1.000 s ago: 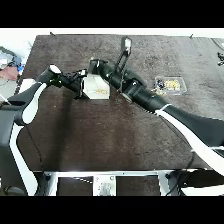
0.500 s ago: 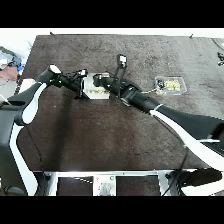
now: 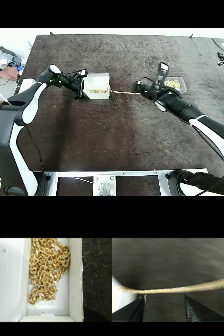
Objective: Fold the box and place the chain.
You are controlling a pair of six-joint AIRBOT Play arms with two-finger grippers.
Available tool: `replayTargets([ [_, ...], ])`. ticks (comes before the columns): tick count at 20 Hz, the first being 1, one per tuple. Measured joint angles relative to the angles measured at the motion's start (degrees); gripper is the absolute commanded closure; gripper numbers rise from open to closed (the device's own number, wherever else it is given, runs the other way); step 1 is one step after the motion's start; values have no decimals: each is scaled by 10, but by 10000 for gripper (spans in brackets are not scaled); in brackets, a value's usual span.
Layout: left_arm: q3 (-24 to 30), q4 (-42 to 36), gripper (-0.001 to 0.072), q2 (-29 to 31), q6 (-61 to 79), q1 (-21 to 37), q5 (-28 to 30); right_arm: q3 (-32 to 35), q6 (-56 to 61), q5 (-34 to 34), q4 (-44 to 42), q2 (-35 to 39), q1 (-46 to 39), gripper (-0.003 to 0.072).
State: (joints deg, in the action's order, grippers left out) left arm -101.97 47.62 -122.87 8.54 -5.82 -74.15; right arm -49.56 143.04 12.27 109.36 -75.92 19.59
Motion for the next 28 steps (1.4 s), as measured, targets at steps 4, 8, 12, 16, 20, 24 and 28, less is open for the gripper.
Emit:
replayTargets([
  [4,0,0,245,0,0,0,0,26,11,13,2,4,-64,152],
  [8,0,0,244,0,0,0,0,34,19,14,-7,-20,-99,153],
  [12,0,0,244,0,0,0,0,36,23,-47,-37,-69,-116,154],
  [16,0,0,244,0,0,0,0,35,24,-156,-96,-129,-136,477],
  [20,0,0,244,0,0,0,0,34,27,-259,-136,-159,-146,676],
  [24,0,0,244,0,0,0,0,34,31,-309,-124,-120,-104,677],
  [28,0,0,244,0,0,0,0,26,34,-334,-106,-35,-15,677],
])
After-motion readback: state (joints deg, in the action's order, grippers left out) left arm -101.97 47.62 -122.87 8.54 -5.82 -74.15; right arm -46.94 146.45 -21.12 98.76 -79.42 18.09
